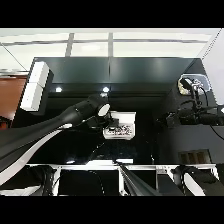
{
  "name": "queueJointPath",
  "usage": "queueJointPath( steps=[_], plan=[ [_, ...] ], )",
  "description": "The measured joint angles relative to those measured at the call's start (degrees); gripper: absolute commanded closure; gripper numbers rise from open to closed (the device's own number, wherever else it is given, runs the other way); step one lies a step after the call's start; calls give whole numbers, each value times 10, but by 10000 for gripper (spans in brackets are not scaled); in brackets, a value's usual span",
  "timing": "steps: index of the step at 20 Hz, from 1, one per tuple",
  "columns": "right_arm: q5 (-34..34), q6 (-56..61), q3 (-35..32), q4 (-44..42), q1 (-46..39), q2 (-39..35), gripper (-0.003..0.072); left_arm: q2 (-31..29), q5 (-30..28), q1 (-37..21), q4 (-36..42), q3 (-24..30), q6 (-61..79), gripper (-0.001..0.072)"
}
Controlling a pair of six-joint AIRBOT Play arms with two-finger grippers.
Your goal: Fold the box and place the chain.
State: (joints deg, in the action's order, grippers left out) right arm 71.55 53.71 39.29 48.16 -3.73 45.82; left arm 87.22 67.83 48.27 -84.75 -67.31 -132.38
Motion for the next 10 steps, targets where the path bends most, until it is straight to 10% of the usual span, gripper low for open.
queueJointPath(
  steps=[10],
  plan=[
    [-12, 1, 0, 3, -2, 0, 351, -263, 26, -49, -144, 110, 77, 184]
  ],
)
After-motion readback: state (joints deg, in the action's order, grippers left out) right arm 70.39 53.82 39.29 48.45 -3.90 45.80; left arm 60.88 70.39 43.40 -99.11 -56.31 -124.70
